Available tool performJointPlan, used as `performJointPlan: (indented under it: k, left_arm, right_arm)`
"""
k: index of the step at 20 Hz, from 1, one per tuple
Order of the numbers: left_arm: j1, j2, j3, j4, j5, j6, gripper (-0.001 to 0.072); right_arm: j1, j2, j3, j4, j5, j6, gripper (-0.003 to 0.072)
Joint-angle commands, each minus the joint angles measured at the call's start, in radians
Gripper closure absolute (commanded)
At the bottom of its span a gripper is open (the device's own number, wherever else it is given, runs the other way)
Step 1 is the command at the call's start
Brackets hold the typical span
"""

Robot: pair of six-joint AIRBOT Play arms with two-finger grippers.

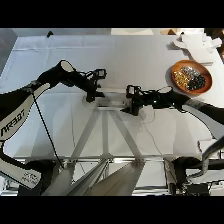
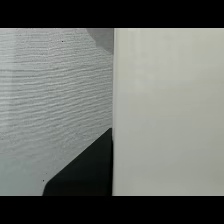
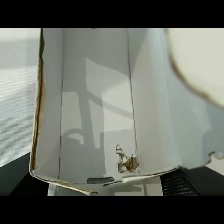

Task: Fold the box and place the chain.

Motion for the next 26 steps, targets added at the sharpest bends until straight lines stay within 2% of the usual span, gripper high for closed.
performJointPlan:
  k: [1, 6, 23, 24, 26]
  left_arm:
    - [0.001, 0.000, 0.000, 0.001, -0.002, 0.001, 0.0698]
    - [0.001, 0.000, 0.000, 0.001, -0.002, 0.001, 0.0698]
    - [0.001, 0.000, 0.000, 0.001, -0.002, 0.001, 0.0698]
    - [0.001, 0.000, 0.000, 0.001, -0.002, 0.001, 0.0698]
    - [0.001, 0.000, 0.000, 0.001, -0.002, 0.001, 0.0698]
  right_arm:
    - [0.001, 0.000, 0.001, 0.003, -0.009, 0.017, -0.0009]
    - [0.024, 0.000, 0.002, -0.043, -0.019, 0.018, -0.0008]
    - [0.024, 0.001, 0.002, -0.039, -0.017, 0.016, -0.0006]
    - [0.024, 0.001, 0.002, -0.038, -0.018, 0.017, 0.0021]
    - [0.024, 0.001, 0.002, -0.038, -0.018, 0.017, 0.0243]
